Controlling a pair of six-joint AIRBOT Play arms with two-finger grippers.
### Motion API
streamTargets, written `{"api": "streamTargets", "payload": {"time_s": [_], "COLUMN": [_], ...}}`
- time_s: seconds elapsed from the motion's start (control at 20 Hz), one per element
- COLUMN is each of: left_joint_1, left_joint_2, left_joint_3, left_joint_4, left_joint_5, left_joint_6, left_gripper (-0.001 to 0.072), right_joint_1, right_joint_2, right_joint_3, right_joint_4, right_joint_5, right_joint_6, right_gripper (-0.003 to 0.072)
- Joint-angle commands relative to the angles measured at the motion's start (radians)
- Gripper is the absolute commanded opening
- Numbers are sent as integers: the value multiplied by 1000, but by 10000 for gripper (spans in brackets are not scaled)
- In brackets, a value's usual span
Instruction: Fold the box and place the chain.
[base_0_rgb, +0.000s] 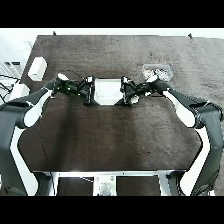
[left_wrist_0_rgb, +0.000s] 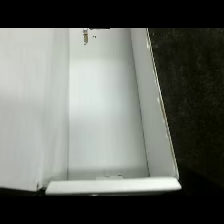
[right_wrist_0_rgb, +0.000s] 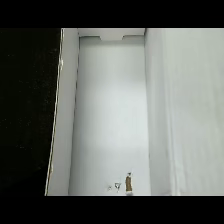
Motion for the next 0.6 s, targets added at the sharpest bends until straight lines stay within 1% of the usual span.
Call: {"api": "streamTargets", "payload": {"time_s": [0.0, 0.05, 0.1, 0.15, 0.55], "left_joint_1": [-1, -1, -1, -1, -1], "left_joint_2": [-1, -1, -1, -1, -1], "left_joint_3": [0, 0, 0, 0, 0], "left_joint_4": [6, 6, 6, 6, 6], "left_joint_5": [-13, -13, -15, -16, -27], "left_joint_6": [-8, -8, -8, -8, -8], "left_gripper": [715, 642, 536, 527, 528], "right_joint_1": [1, 1, 1, 1, 1], "right_joint_2": [0, 0, 0, 0, 0], "right_joint_3": [0, 0, 0, 0, 0], "right_joint_4": [0, 0, 0, 0, 0], "right_joint_5": [0, 0, 0, 0, 0], "right_joint_6": [1, 1, 1, 1, 1], "right_gripper": [427, 427, 427, 427, 427]}}
